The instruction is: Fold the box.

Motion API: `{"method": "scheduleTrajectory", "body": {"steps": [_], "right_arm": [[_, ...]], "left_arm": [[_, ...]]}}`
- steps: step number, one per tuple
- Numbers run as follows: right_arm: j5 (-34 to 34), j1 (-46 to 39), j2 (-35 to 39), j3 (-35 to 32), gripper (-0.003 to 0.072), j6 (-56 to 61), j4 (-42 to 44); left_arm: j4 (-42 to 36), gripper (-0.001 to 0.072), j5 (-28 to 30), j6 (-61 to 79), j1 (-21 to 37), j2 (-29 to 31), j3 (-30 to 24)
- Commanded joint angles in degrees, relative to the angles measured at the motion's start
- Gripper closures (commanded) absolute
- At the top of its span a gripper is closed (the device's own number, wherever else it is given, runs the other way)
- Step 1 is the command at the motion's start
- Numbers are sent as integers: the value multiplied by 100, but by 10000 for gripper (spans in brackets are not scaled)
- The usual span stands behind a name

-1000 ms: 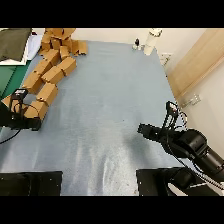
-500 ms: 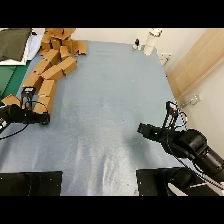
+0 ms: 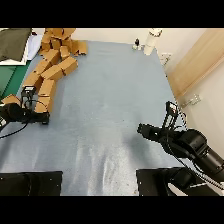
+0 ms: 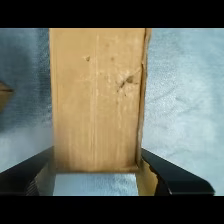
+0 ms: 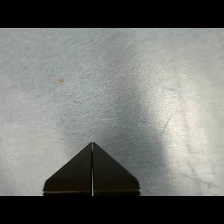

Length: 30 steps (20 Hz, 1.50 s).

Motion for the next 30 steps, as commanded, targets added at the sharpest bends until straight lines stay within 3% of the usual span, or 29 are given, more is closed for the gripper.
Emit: {"method": "scheduleTrajectory", "body": {"steps": [1,3,6,7,8,9,10,15,19,22,30], "right_arm": [[-4,4,0,7,682,-273,203],[-11,7,0,7,682,-570,323],[-4,4,-20,17,682,-966,710],[-13,2,-118,70,682,-1241,979],[-24,2,-293,179,682,-1475,1198],[-55,2,-555,345,682,-1725,1401],[-103,2,-918,581,682,-2006,1574],[-551,7,-3069,2194,682,-3016,1672],[-717,9,-4218,3047,682,-3344,1711],[-726,9,-4496,3147,682,-3353,1801],[-811,2,-4494,3143,681,-3353,1770]], "left_arm": [[243,9,-1325,-7,-2,393,417],[424,10,-1982,-144,-4,826,734],[151,13,-2317,-608,-20,1497,986],[-472,227,-2328,-555,-55,1685,997],[-1047,493,-2315,-264,-149,1792,994],[-1547,643,-2273,35,-341,1825,994],[-1788,698,-2203,63,-568,1803,994],[-1917,700,-1746,-227,-2087,1014,997],[-2127,700,-1108,-260,-2660,247,1058],[-2288,699,-1027,-243,-2671,-26,1078],[-2288,699,-1029,-245,-2673,-33,1078]]}}
